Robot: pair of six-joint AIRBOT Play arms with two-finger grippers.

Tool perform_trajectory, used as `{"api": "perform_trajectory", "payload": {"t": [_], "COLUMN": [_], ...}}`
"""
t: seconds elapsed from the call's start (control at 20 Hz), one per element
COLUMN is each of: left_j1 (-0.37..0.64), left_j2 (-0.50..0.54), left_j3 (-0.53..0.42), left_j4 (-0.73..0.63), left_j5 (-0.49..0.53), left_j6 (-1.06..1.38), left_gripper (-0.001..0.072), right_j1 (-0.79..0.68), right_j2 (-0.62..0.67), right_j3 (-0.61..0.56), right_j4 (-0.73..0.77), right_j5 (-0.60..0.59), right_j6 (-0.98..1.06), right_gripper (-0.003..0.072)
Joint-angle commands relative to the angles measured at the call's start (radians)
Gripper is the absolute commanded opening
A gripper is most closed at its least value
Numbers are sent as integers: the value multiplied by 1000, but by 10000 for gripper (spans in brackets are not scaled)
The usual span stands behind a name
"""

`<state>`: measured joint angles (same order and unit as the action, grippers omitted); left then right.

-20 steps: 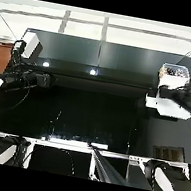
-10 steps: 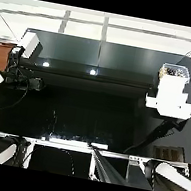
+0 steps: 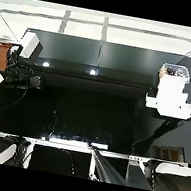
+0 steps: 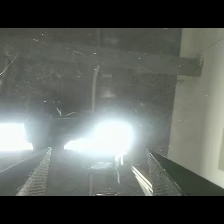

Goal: Fold the box and place the chain.

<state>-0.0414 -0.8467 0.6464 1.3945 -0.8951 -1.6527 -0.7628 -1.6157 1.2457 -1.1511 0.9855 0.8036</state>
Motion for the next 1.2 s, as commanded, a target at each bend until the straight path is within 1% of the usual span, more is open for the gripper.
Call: {"api": "perform_trajectory", "payload": {"t": [0.0,0.05,0.1,0.2,0.25,0.35,0.45,0.55,0.7,0.75,0.85,0.95,1.05,1.15], "left_j1": [0,0,0,0,0,0,0,-3,-33,-45,-70,-99,-153,-218], "left_j2": [0,0,0,0,0,0,0,0,0,0,-3,-24,-63,-109], "left_j3": [1,1,1,1,1,1,1,1,1,1,1,1,2,2], "left_j4": [-23,-25,-27,-27,-27,-27,-41,-103,-127,-148,-207,-315,-377,-388], "left_j5": [5,5,5,5,5,5,-6,-43,-43,-30,-1,33,84,148], "left_j6": [-1,-1,-1,-1,-1,-1,-1,8,113,136,171,256,356,378], "left_gripper": [711,711,711,711,711,711,710,710,710,711,710,710,711,710], "right_j1": [24,23,23,23,23,23,26,39,86,110,171,237,319,413], "right_j2": [-27,-27,-22,1,24,82,149,213,323,359,443,516,581,612], "right_j3": [11,11,11,11,11,8,-29,-117,-318,-384,-534,-673,-783,-849], "right_j4": [9,-2,-27,-51,-42,25,108,203,520,600,707,821,938,983], "right_j5": [27,48,81,134,140,152,159,154,160,171,163,150,126,69], "right_j6": [-45,-34,-32,-25,-15,-8,-20,-31,-175,-220,-297,-352,-399,-409], "right_gripper": [180,86,14,12,13,12,13,13,13,13,13,13,13,13]}}
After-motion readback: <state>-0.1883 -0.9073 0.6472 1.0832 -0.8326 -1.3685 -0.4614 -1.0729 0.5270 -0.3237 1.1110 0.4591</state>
